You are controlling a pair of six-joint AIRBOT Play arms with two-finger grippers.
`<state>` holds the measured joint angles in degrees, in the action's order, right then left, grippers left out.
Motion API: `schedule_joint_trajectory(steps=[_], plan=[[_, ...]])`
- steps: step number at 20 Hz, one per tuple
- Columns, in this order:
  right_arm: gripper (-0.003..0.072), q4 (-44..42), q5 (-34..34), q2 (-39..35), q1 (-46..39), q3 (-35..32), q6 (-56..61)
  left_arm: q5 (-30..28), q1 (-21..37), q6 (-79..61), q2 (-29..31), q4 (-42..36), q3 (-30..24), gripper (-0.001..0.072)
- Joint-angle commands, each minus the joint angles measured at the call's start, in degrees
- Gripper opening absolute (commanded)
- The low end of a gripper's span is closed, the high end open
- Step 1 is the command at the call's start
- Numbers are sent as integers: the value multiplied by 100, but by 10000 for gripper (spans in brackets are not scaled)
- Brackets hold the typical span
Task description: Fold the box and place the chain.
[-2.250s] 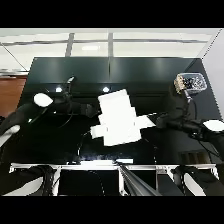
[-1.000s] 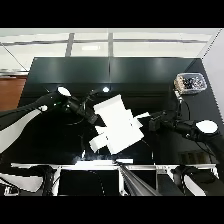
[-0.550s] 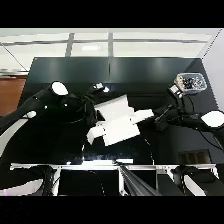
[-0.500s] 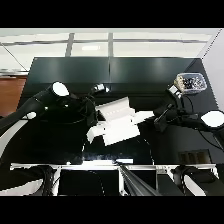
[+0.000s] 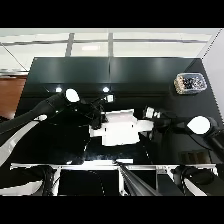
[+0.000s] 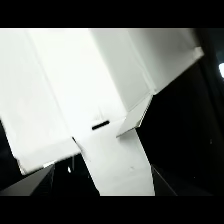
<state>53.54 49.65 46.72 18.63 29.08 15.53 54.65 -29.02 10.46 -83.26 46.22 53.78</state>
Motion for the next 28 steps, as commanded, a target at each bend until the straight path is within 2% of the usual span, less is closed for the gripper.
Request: schedule_joint_trajectory(steps=[1, 5, 9, 11, 15, 17, 22, 26, 28], plan=[[720, 1045, -20, 2, 232, -197, -103, -50, -94, -367, -59, 33, 4, 29], [720, 341, 133, 66, 310, -442, -208, -52, -138, -365, -109, 107, 4, 28], [720, 262, -94, 74, 776, -758, -295, -50, -136, -365, -120, 90, 4, 28], [720, -2, -409, 96, 1027, -870, -295, -50, -136, -365, -120, 90, 4, 28], [720, -713, -1464, 175, 1510, -1102, -295, -44, -136, -363, -120, 87, 4, 28], [720, -800, -1661, 238, 1635, -1174, -295, -44, -136, -363, -120, 90, 2, 28], [720, -501, -2105, 232, 1631, -822, -297, -44, -136, -365, -120, 90, 2, 28], [720, -407, -1980, 232, 1213, -496, -295, -48, -136, -367, -120, 114, 4, 27], [720, -691, -1919, 234, 1008, -431, -339, -42, -136, -365, -120, 111, 4, 27]])
